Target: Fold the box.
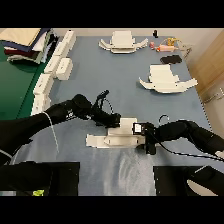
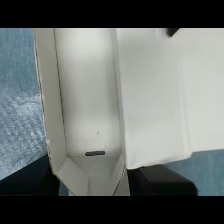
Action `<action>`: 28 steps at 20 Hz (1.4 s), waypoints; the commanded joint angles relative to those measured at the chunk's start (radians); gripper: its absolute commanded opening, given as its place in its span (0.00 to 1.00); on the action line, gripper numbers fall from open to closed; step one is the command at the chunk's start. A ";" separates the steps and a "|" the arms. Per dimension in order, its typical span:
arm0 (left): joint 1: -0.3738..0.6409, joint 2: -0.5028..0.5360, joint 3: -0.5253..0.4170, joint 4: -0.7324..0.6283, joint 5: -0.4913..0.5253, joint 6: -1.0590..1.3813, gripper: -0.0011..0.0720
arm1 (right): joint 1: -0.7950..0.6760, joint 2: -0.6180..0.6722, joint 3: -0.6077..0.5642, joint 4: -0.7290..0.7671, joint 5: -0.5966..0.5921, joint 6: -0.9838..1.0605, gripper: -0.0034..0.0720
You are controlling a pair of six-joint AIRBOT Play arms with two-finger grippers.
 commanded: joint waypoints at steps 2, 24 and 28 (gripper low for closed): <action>0.001 -0.028 0.002 0.005 -0.022 -0.020 0.03 | 0.001 -0.001 0.000 0.000 0.000 -0.001 0.72; 0.156 0.714 -0.205 0.389 -0.182 0.523 0.95 | 0.001 -0.001 0.000 0.000 -0.001 -0.001 0.72; 0.155 0.639 -0.227 0.383 -0.177 0.665 0.95 | 0.001 -0.001 0.000 0.000 -0.001 -0.001 0.72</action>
